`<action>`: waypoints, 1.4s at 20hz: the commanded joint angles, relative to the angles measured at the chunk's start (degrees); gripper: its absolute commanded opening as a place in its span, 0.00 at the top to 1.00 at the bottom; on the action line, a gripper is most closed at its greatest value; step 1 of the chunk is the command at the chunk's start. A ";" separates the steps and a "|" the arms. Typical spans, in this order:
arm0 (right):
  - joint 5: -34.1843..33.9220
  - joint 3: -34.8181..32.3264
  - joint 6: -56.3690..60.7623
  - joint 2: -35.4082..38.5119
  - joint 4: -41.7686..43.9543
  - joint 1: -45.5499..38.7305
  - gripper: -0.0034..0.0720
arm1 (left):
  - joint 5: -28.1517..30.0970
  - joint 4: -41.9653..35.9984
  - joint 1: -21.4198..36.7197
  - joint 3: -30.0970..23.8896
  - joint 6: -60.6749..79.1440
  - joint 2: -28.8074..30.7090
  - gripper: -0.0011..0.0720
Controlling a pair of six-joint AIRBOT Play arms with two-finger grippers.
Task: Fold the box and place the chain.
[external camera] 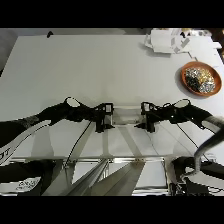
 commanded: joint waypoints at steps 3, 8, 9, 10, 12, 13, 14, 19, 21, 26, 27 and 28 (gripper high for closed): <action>-0.02 0.02 0.02 0.04 0.04 0.00 0.51 | -0.28 -0.07 -0.04 0.04 -0.04 -0.02 0.88; 0.02 0.02 0.02 0.02 0.04 0.00 0.51 | -0.31 -0.07 -0.04 0.04 -0.04 -0.02 0.88; 0.02 0.02 0.02 0.04 0.07 0.00 0.51 | -0.31 -0.07 -0.04 0.04 -0.04 -0.02 0.89; 0.02 0.02 0.02 0.04 0.04 0.00 0.51 | -0.31 -0.07 -0.04 0.04 -0.04 -0.02 0.88; -0.46 0.02 0.00 0.04 0.00 0.00 0.52 | -0.31 -0.07 -0.04 0.04 -0.04 -0.02 0.88; -0.50 0.02 0.00 0.04 0.17 0.00 0.52 | -0.31 -0.04 -0.04 0.04 -0.04 -0.02 0.88; -0.26 0.02 0.02 0.04 0.02 0.00 0.52 | -0.28 -0.04 -0.04 0.04 -0.04 -0.02 0.88; -0.63 0.02 1.11 0.42 0.04 -0.02 0.03 | -0.28 -0.07 -0.04 0.04 -0.04 -0.02 0.88; -0.63 0.02 2.62 1.27 -0.17 -0.02 0.03 | -0.31 -0.07 -0.04 0.04 -0.02 -0.02 0.88; -1.57 0.02 13.07 6.29 -11.30 -0.52 0.04 | -0.52 -0.07 -0.04 0.04 -0.04 -0.02 0.88; -1.38 0.02 14.88 7.65 -12.59 -1.14 0.04 | -0.72 -0.07 -0.04 0.04 -0.04 -0.02 0.88; -0.96 0.02 16.50 9.33 -13.55 -2.08 0.04 | -0.74 -0.07 -0.04 0.04 -0.04 -0.02 0.89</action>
